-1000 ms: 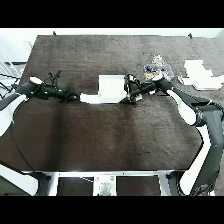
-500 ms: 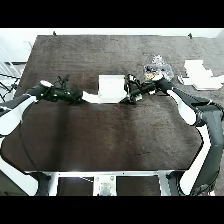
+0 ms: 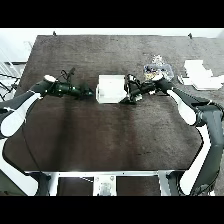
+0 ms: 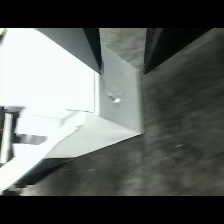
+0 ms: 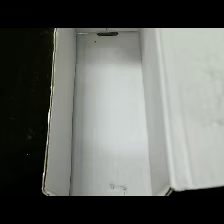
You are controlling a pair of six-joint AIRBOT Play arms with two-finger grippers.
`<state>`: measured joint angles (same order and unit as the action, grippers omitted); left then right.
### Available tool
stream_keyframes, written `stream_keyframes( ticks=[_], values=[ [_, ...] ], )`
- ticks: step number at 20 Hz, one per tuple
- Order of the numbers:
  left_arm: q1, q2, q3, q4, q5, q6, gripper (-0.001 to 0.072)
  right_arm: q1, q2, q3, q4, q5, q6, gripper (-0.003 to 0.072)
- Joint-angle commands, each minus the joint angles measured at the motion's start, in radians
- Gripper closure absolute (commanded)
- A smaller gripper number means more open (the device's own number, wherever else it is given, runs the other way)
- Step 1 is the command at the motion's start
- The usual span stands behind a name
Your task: Fold the box and place the chain.
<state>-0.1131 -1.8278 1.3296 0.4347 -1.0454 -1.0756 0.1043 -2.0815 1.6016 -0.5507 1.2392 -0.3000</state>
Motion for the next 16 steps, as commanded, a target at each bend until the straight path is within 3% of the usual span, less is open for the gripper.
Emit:
stream_keyframes(
  ticks=[1,7,8,9,16],
  values=[
    [-0.003,0.001,0.016,-0.033,-0.029,0.011,0.0398,0.0,0.0,0.0,0.0,0.0,0.0,0.0104],
    [-0.005,0.001,0.016,-0.105,-0.037,0.045,0.0395,0.0,0.0,0.0,0.0,0.0,0.0,0.0104],
    [-0.008,0.002,0.016,-0.105,-0.037,0.044,0.0313,0.0,0.0,0.0,0.0,0.0,0.0,0.0104],
    [-0.015,0.002,0.016,-0.102,-0.038,0.045,0.0278,0.0,0.0,0.0,0.0,0.0,0.0,0.0104],
    [-0.057,0.002,0.034,-0.063,0.005,0.024,0.029,0.0,0.0,0.0,0.0,0.0,0.0,0.0104]
  ],
)
